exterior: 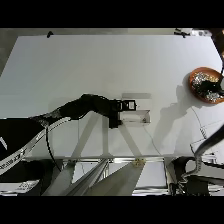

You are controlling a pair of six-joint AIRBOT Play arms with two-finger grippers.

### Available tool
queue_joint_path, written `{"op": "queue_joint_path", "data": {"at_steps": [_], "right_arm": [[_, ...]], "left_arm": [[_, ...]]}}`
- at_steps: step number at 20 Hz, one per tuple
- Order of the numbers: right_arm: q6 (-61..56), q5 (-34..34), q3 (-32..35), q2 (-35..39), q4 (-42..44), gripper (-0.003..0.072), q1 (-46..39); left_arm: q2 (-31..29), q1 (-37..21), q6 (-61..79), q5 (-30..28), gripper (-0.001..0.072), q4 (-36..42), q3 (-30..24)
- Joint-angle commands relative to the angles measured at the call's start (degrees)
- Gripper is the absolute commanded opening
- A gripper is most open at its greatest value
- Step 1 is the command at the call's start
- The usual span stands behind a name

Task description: Fold the box and place the chain.

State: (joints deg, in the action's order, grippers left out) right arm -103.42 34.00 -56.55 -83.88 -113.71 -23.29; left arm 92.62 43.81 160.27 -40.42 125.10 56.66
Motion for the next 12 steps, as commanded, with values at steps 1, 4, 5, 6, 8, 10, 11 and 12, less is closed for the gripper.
{"op": "queue_joint_path", "data": {"at_steps": [1,4,5,6,8,10,11,12], "right_arm": [[0.61,0.31,-2.84,-5.07,0.90,0.0498,-0.35],[6.91,0.33,-2.84,-7.23,7.96,0.0456,-0.35],[8.98,0.33,-2.82,-7.52,11.02,0.0455,-0.35],[10.27,0.22,-2.84,-7.54,13.18,0.0415,-0.35],[10.97,0.42,-2.84,-7.54,15.15,0.0294,-0.35],[10.97,1.62,-2.84,-7.54,15.23,0.0174,-0.35],[10.97,2.32,-2.84,-7.45,15.17,0.0105,-0.35],[10.97,2.75,-2.84,-7.23,15.17,0.0025,-0.35]], "left_arm": [[0.04,-0.02,0.00,0.00,0.0275,-0.02,-0.02],[0.04,-0.02,0.00,-0.02,0.0275,-0.02,-0.02],[0.04,-0.02,0.00,-0.02,0.0275,-0.02,-0.02],[0.04,-0.02,0.02,0.00,0.0275,-0.02,-0.02],[0.04,-0.02,0.00,0.00,0.0275,-0.02,-0.02],[0.04,-0.02,0.02,0.00,0.0275,-0.02,-0.02],[0.04,-0.02,0.00,-0.02,0.0275,-0.02,-0.02],[0.04,-0.02,0.00,-0.02,0.0275,-0.02,-0.02]]}}
